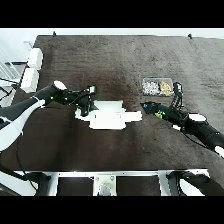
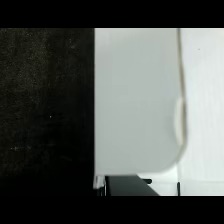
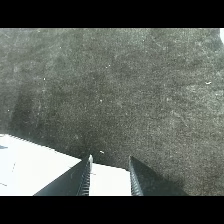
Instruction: Fold the box and place the chain.
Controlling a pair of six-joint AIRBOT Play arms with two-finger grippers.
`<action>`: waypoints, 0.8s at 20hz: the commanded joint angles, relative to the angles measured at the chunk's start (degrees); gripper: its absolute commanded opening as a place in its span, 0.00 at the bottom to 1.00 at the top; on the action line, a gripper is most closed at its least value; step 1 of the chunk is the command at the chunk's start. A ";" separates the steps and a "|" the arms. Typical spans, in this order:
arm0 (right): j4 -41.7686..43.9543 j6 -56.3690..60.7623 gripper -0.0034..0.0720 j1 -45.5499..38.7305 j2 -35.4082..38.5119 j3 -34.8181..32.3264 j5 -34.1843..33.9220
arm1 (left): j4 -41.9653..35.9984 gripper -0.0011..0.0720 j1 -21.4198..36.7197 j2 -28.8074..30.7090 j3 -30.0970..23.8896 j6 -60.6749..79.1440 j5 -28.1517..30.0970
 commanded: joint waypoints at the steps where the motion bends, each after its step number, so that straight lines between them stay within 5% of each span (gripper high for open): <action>1: -0.35 -0.04 0.45 0.00 0.02 -0.02 0.00 | 1.31 0.04 -0.24 -0.07 -0.04 -0.70 0.39; 6: -1.68 -14.88 0.45 0.00 0.20 -0.02 10.16 | 1.31 0.04 -0.24 -0.07 -0.04 -0.85 0.37; 10: -3.41 -25.11 0.73 0.52 0.55 0.00 21.09 | 1.31 0.04 -0.24 -0.07 -0.04 -0.83 0.44; 16: -21.70 -28.06 0.81 13.53 0.55 0.00 15.41 | 1.31 0.04 -0.24 -0.07 -0.04 -0.83 0.61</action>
